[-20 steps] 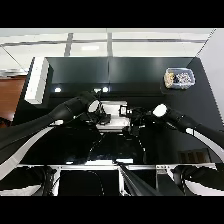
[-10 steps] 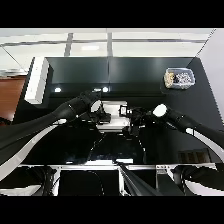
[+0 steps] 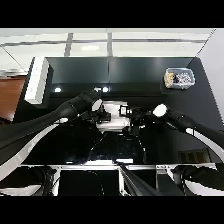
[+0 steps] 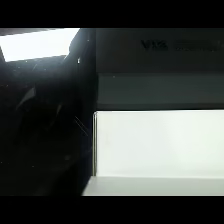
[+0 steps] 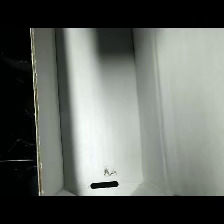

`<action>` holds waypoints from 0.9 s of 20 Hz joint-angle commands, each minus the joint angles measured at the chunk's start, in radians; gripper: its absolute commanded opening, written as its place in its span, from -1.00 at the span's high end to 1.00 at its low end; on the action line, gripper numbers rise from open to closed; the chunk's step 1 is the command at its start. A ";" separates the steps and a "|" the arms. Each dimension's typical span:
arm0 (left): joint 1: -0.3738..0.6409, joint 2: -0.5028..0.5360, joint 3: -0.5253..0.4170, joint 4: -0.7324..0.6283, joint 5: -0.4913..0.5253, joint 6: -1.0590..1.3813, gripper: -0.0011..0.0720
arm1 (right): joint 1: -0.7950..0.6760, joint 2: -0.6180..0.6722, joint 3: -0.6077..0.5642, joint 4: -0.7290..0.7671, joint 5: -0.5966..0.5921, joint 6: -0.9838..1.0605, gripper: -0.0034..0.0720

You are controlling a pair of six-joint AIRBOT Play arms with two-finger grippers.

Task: Fold the box and place the chain.

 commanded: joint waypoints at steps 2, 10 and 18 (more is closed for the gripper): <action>0.000 0.000 0.002 -0.019 -0.009 -0.002 -0.24 | 0.000 0.000 0.000 0.000 0.000 0.001 0.39; 0.006 0.000 0.008 -0.011 -0.020 0.002 0.91 | -0.001 0.000 0.000 0.000 0.000 0.001 0.39; 0.006 0.000 0.008 -0.019 -0.021 0.001 0.91 | 0.000 0.000 0.000 0.000 0.000 0.000 0.40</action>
